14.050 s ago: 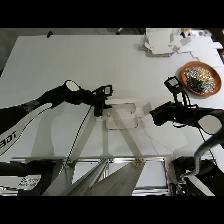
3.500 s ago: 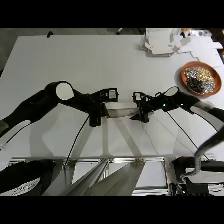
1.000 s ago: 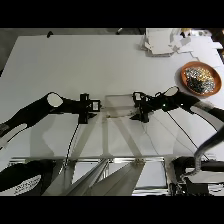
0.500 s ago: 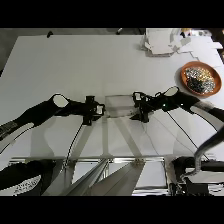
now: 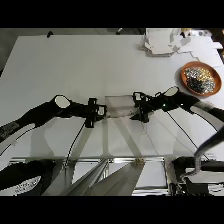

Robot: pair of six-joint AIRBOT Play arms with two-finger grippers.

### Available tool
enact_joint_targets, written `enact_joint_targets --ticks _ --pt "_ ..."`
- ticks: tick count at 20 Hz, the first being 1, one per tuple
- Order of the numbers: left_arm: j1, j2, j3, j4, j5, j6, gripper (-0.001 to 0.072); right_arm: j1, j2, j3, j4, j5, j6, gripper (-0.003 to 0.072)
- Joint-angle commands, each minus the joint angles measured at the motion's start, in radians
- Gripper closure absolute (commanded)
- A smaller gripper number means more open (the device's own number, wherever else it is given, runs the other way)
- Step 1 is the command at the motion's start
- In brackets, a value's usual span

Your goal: Fold the box and place the chain.

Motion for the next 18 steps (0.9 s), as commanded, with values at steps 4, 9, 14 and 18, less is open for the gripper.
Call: enact_joint_targets --ticks 4,9,14,18 --pt "-0.031 -0.021 0.000 -0.083 0.040 0.014 0.0579 0.000 0.001 0.000 0.000 0.001 0.000 0.0297" --pt "-0.060 -0.040 0.000 -0.143 0.121 0.014 0.0579 0.000 0.001 0.000 0.000 0.000 0.000 0.0297" --pt "-0.085 -0.045 0.000 -0.190 0.129 0.014 0.0523 0.000 0.001 0.000 0.000 0.000 0.000 0.0297" --pt "-0.089 -0.045 0.000 -0.193 0.124 0.002 0.0415 0.000 0.001 0.000 0.000 0.000 0.000 0.0297"
